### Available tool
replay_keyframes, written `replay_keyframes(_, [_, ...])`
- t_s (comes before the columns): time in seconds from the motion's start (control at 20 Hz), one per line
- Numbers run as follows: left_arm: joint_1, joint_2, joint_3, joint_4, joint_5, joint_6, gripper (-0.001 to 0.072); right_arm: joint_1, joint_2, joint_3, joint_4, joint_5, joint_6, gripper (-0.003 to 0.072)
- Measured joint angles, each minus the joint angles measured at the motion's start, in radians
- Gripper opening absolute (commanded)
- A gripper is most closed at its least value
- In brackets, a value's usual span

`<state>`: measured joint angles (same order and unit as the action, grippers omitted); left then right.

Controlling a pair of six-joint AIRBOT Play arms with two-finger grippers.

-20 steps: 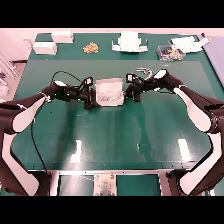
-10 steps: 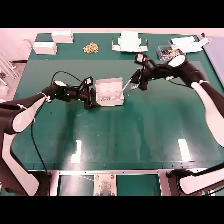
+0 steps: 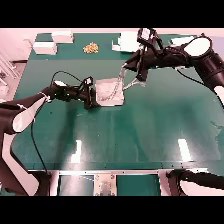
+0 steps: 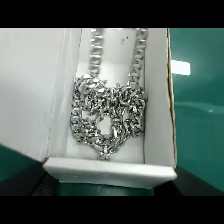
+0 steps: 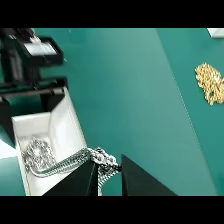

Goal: Fold the box and place the chain.

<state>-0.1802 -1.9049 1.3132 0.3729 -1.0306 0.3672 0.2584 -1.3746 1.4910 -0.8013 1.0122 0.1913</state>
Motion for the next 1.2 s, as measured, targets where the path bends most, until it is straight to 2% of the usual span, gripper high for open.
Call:
replay_keyframes(0.6, [0.000,0.000,0.000,0.000,0.000,0.000,0.0533,0.167,0.031,0.025,0.000,-0.121,0.076,0.0004])
replay_keyframes(1.05, [0.000,0.000,0.000,0.000,0.000,0.000,0.0533,0.154,-0.083,-0.112,-0.003,-0.151,0.127,0.0006])
replay_keyframes(1.1, [0.000,0.000,0.000,0.000,0.000,0.000,0.0533,0.151,-0.105,-0.123,-0.003,-0.154,0.128,0.0023])
replay_keyframes(1.15, [0.000,0.000,0.000,0.000,0.000,0.000,0.0533,0.148,-0.128,-0.131,-0.003,-0.156,0.128,0.0106])
replay_keyframes(1.2, [0.000,0.000,0.000,0.000,0.000,0.000,0.0533,0.146,-0.150,-0.137,-0.003,-0.158,0.128,0.0149])
